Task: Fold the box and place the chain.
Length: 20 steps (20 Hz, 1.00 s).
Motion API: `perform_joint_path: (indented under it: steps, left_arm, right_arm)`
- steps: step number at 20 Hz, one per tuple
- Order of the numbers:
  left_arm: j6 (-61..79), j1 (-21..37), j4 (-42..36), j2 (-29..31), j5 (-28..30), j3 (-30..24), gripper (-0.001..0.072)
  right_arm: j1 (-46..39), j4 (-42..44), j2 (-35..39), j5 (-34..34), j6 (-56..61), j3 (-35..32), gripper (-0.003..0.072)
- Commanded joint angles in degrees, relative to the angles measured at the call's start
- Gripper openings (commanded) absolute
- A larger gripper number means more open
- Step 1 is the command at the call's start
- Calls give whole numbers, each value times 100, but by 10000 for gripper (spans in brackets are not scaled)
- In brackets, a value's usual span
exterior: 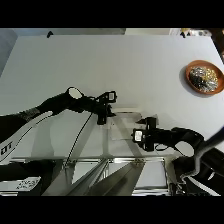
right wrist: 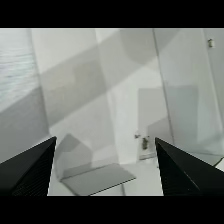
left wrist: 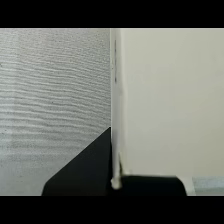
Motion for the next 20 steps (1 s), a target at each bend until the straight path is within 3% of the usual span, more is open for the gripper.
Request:
perform_joint_path:
  steps: [1,4,10,16,20]
  left_arm:
    - [0,2,2,-4,0,2,9]
    - [0,2,2,-4,2,2,9]
    - [0,2,2,-4,2,2,9]
    - [0,2,2,-4,2,0,9]
    - [0,2,2,-4,2,2,9]
  right_arm:
    - [79,-20,151,-57,269,-273,695]
    - [79,-68,-35,-138,269,-424,697]
    - [72,-146,-216,-1086,269,-424,696]
    - [42,39,-199,-1121,146,-382,696]
    - [-560,485,-199,-702,-527,-61,695]
